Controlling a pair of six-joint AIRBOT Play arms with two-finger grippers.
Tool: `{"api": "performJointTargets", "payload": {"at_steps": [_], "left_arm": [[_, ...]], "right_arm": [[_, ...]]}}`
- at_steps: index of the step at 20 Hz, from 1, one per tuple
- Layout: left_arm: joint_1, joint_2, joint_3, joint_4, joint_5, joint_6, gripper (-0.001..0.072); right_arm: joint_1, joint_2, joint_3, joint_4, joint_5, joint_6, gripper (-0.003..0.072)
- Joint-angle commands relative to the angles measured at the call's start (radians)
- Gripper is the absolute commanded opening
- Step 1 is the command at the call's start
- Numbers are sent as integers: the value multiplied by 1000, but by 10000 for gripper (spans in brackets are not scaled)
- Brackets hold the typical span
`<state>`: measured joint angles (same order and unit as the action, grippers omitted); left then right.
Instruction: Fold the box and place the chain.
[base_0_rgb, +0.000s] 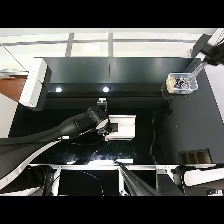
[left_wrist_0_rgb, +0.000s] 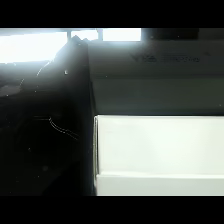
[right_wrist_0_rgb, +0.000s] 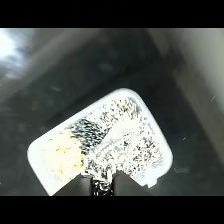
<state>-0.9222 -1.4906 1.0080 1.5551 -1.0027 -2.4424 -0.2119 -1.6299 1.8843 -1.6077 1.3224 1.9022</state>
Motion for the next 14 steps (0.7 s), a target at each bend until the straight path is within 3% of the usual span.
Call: {"api": "performJointTargets", "payload": {"at_steps": [1,6,8,12,14], "left_arm": [[1,0,0,0,0,0,34],[1,0,0,0,0,0,34],[1,0,0,0,0,0,34],[1,0,0,0,0,0,34],[1,0,0,0,0,0,34]], "right_arm": [[1,169,21,51,-30,-101,40],[1,299,171,272,26,-235,39],[1,346,171,357,91,-316,39],[7,394,164,505,346,-478,40],[15,429,145,609,335,-507,39]]}}
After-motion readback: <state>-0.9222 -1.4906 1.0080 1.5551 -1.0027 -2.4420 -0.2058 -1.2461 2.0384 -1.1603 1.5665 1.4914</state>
